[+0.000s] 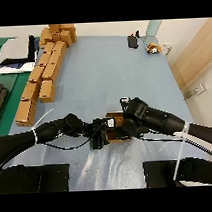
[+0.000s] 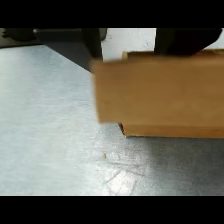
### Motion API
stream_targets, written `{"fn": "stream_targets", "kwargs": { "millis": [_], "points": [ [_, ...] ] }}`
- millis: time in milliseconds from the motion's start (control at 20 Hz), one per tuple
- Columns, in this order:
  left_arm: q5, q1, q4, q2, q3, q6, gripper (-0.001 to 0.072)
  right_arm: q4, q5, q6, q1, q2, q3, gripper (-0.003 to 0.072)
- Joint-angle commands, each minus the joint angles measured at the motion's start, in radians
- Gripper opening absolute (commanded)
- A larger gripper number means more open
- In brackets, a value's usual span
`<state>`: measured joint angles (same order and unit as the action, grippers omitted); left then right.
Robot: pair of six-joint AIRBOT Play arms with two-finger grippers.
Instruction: Fold the box.
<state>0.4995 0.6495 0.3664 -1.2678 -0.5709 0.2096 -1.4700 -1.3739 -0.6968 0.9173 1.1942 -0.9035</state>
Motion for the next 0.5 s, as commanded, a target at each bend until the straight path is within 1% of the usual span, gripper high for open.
{"fn": "stream_targets", "kwargs": {
  "millis": [0,50,100,150,300,450],
  "points": [
    [0.000,-0.001,0.000,0.000,0.000,0.000,0.0523,0.040,-0.064,0.002,-0.002,-0.076,-0.001,0.0434],
    [0.000,-0.001,0.000,0.000,0.000,0.000,0.0523,0.066,-0.087,0.008,-0.002,-0.099,-0.001,0.0431],
    [0.000,-0.001,0.000,0.000,0.000,0.000,0.0523,0.080,-0.104,0.008,-0.002,-0.120,-0.001,0.0384],
    [0.000,-0.001,0.000,0.000,0.000,0.000,0.0523,0.097,-0.124,0.008,-0.006,-0.143,-0.001,0.0362],
    [0.000,-0.001,0.000,0.000,0.000,0.000,0.0523,0.178,-0.182,0.007,-0.043,-0.195,-0.001,0.0363],
    [0.000,-0.001,0.000,0.000,0.000,0.000,0.0523,0.221,-0.188,-0.033,-0.119,-0.206,-0.001,0.0362]
  ]
}}
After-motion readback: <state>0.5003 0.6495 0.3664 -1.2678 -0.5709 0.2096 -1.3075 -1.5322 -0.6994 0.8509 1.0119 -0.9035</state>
